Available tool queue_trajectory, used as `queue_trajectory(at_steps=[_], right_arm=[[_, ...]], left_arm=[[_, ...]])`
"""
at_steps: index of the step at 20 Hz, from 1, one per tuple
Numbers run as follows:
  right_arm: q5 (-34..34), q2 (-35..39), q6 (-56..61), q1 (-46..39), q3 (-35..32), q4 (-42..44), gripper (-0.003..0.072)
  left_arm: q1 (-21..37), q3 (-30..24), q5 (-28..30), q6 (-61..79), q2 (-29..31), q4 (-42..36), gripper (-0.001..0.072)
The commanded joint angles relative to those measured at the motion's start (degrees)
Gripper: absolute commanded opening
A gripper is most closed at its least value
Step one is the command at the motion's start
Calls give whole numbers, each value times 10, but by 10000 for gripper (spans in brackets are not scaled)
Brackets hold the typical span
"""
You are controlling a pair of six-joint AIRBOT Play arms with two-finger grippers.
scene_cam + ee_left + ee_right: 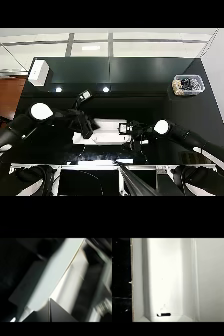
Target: Fold the box and place the chain.
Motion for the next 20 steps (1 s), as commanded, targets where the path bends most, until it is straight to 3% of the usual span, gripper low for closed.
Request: queue_trajectory(at_steps=[1,7,11,13,16,20], right_arm=[[0,0,0,0,0,0,293],[0,0,0,0,0,0,293],[0,0,0,0,0,0,293],[0,0,0,0,0,0,293],[0,0,0,0,0,0,293],[0,0,0,0,0,0,294]], left_arm=[[0,-1,113,36,-60,-47,28],[-43,-1,115,67,-124,-15,28],[-55,7,103,15,-106,112,28],[-28,14,92,-72,-62,189,29],[33,14,19,-87,24,254,29],[122,9,-107,-84,73,256,32]])
